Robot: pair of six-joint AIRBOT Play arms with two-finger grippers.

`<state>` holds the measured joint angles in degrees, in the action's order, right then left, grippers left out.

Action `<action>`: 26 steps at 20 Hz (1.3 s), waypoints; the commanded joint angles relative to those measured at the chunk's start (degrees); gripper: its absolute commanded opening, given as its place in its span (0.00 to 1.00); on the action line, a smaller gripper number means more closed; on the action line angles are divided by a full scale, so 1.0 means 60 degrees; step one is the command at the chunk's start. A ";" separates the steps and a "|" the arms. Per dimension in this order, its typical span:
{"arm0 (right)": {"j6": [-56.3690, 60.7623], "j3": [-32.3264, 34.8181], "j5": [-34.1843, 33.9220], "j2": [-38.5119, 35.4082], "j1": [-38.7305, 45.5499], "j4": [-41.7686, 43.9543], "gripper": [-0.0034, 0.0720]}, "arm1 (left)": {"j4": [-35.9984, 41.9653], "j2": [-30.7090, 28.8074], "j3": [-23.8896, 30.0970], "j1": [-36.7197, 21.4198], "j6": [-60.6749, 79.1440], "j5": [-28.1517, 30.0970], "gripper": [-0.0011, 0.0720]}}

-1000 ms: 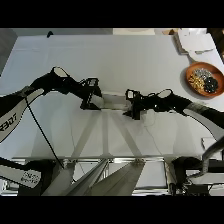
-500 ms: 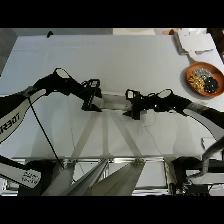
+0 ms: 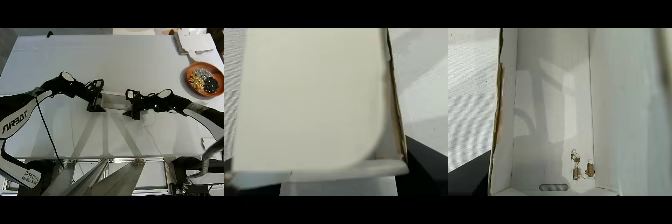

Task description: Fold the box and place the chain.

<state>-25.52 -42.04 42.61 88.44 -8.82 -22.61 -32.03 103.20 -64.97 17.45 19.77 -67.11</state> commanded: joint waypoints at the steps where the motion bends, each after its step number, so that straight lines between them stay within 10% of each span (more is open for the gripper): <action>1: -0.0007 0.0004 0.0004 0.0000 -0.0007 -0.0007 0.56 | -0.0142 0.0011 -0.0011 0.0087 -0.0182 0.0288 0.97; 4: -0.0007 0.0004 0.0004 0.0004 -0.0004 -0.0007 0.56 | -0.0160 0.0011 -0.0011 0.0084 -0.0182 0.0222 0.93; 7: -0.0007 0.0004 0.0007 0.0004 -0.0004 -0.0007 0.56 | -0.0310 0.0011 -0.0007 0.0084 -0.0186 -0.0058 0.52; 26: -0.0007 0.0004 0.0004 0.0004 -0.0007 -0.0011 0.56 | -0.0328 0.0018 -0.0004 0.0084 -0.0189 -0.0175 0.52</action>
